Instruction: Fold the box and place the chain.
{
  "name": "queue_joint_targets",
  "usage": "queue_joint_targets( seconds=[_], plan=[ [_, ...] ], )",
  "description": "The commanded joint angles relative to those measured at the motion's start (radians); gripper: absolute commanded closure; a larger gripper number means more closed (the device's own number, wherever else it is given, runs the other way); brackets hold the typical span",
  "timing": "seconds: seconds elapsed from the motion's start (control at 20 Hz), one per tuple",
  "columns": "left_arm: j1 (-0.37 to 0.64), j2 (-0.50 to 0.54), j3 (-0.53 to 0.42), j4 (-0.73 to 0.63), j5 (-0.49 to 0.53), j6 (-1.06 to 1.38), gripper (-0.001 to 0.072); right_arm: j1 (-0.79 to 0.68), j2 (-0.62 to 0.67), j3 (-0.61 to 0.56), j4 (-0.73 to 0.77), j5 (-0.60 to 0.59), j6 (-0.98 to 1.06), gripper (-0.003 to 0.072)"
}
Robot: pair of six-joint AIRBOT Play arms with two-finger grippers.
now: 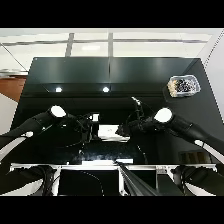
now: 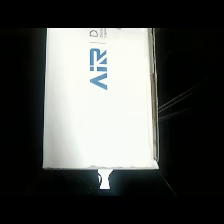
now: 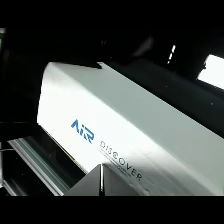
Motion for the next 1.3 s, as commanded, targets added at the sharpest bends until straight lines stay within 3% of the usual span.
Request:
queue_joint_targets(
  seconds=[0.0, 0.15, 0.4, 0.45, 0.55, 0.6, 0.85, 1.0, 1.25],
  plan=[
    [-0.001, -0.001, 0.000, -0.001, 0.001, -0.001, 0.0248, -0.002, -0.042, -0.001, -0.007, -0.009, 0.013, 0.0658],
    [-0.001, -0.001, 0.000, -0.001, 0.001, -0.001, 0.0248, -0.025, -0.034, -0.001, 0.002, 0.008, -0.015, 0.0657],
    [0.000, -0.001, 0.000, 0.000, 0.001, -0.007, 0.0246, -0.174, 0.104, 0.071, -0.001, 0.180, -0.062, 0.0657],
    [0.002, 0.000, 0.000, 0.005, 0.000, -0.018, 0.0213, -0.215, 0.140, 0.086, -0.003, 0.209, -0.062, 0.0656],
    [0.002, 0.002, 0.001, 0.033, 0.001, -0.057, 0.0031, -0.307, 0.210, 0.099, -0.002, 0.240, -0.061, 0.0657],
    [0.002, 0.012, 0.003, 0.066, 0.002, -0.089, -0.0002, -0.354, 0.239, 0.099, -0.007, 0.249, -0.061, 0.0657],
    [0.051, 0.155, 0.042, 0.280, -0.083, -0.322, -0.0003, -0.505, 0.285, 0.098, -0.060, 0.310, -0.062, 0.0657],
    [0.088, 0.258, 0.060, 0.216, -0.138, -0.339, -0.0003, -0.510, 0.285, 0.098, -0.107, 0.291, -0.061, 0.0657],
    [-0.031, 0.230, 0.100, 0.084, -0.014, -0.351, -0.0003, -0.510, 0.285, 0.098, -0.122, 0.281, -0.061, 0.0658]
  ],
)
